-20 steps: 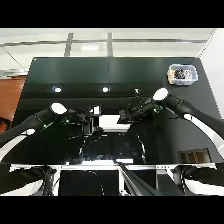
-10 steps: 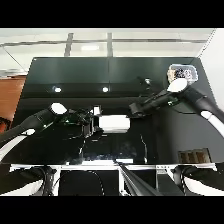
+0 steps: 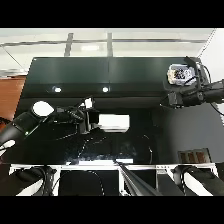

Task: Fold the box and place the chain.

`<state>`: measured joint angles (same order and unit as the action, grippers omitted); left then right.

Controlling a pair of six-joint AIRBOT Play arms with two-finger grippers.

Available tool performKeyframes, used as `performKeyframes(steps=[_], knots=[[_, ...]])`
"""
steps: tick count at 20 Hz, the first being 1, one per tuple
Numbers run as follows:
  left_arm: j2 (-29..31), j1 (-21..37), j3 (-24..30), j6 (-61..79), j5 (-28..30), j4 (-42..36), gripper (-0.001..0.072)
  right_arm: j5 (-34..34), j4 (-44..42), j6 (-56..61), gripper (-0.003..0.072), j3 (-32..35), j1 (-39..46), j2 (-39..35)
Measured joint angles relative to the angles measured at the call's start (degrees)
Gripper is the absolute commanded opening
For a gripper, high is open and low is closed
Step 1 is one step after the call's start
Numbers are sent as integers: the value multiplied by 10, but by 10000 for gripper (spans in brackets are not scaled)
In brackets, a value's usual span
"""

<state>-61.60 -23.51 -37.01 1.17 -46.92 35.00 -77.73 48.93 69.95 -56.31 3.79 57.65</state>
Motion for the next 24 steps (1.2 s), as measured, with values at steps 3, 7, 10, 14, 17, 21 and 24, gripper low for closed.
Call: performKeyframes(steps=[3,7,10,14,17,21,24], knots=[[-18,-35,-27,-28,10,-15,704,23,7,1,15,7,2,-7],[-113,-74,-109,-60,16,-21,705,37,9,2,15,15,3,-10],[-183,-84,-168,-87,5,-9,705,39,10,1,15,20,3,-10],[-226,-89,-207,-111,-40,12,705,44,11,1,15,30,3,-11],[-237,-92,-217,-119,-67,30,705,49,13,1,15,39,3,-11],[-241,-97,-223,-122,-92,57,705,53,13,1,15,45,3,-11],[-242,-102,-224,-124,-99,79,705,55,13,1,15,46,3,-11]])
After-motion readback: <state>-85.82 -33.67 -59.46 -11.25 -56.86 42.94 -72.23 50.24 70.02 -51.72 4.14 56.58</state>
